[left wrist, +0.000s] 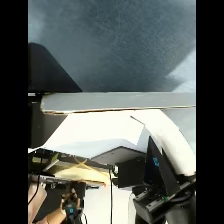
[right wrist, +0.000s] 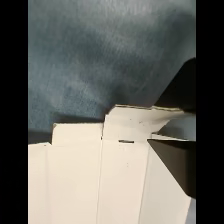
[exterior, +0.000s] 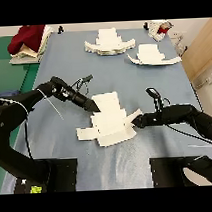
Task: Fold the box.
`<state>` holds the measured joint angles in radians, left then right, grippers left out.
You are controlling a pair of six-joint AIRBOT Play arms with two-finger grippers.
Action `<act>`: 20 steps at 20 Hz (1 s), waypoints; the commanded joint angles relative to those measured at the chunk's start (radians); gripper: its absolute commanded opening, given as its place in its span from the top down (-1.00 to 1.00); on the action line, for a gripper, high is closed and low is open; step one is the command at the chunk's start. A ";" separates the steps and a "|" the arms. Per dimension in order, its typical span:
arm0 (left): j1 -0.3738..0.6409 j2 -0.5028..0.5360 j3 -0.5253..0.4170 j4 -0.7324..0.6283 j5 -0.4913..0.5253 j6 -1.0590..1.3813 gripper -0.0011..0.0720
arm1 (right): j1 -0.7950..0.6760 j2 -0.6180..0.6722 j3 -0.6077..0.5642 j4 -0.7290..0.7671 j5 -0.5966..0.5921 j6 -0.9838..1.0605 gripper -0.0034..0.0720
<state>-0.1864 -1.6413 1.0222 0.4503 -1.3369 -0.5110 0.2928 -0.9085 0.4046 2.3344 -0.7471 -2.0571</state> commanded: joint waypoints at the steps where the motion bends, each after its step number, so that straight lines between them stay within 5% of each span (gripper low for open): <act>1: -0.002 0.006 0.001 -0.005 0.000 0.154 0.94 | 0.000 0.000 0.020 -0.166 0.023 0.028 0.29; 5: -0.001 0.076 0.001 -0.047 0.022 0.399 0.95 | 0.000 -0.001 0.079 -0.589 0.040 0.378 0.23; 6: -0.002 0.103 0.000 -0.046 0.038 0.426 0.95 | 0.000 -0.001 0.091 -0.687 0.040 0.466 -0.16; 8: -0.002 0.151 -0.002 -0.046 0.047 0.489 0.95 | 0.000 0.000 0.124 -0.808 0.040 0.614 -0.34; 11: -0.024 0.208 -0.019 -0.035 0.074 0.554 0.95 | 0.000 0.000 0.180 -0.798 0.052 0.628 -0.34; 20: -0.204 0.330 -0.239 -0.039 0.365 0.808 0.95 | 0.000 0.000 0.315 -0.769 0.057 0.629 -0.26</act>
<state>-0.3382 -1.3491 0.8494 0.4236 -1.0878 0.1944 0.2928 -0.9089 0.6983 1.5658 -0.6937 -1.4380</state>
